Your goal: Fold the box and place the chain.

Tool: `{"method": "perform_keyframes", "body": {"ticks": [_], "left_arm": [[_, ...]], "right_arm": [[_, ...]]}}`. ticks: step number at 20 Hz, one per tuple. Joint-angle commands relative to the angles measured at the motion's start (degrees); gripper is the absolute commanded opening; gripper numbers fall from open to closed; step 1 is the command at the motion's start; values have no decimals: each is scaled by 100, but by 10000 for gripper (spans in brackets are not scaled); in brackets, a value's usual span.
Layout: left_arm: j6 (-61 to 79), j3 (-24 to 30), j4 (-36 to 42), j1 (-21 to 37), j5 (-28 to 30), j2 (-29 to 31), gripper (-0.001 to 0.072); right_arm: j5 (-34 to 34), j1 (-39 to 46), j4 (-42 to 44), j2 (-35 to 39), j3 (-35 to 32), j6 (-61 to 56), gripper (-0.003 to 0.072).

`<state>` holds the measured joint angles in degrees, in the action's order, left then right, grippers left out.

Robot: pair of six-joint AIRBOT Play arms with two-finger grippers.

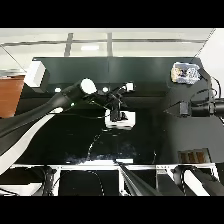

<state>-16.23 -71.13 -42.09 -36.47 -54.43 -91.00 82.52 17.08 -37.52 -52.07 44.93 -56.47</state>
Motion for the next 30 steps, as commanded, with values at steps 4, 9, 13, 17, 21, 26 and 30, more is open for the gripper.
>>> {"method": "perform_keyframes", "body": {"ticks": [4,9,13,17,21,26,30], "left_arm": [[-269,-369,-586,-44,-586,-442,711],[-267,-372,-575,-44,-706,-442,711],[-186,-374,-584,-48,-780,-442,711],[249,-374,-730,-72,-772,-442,712],[756,-374,-772,-74,-761,-444,712],[787,-372,-680,-378,-98,-619,712],[741,-374,-457,-654,105,-800,710]], "right_arm": [[-94,4,-9,2,4,39,31],[-323,4,-57,2,4,83,31],[-393,4,-63,2,4,83,31],[-391,4,-66,2,4,83,31],[-393,4,-66,2,4,83,31],[-426,4,-63,2,4,83,31],[-433,4,-63,2,4,81,31]]}}
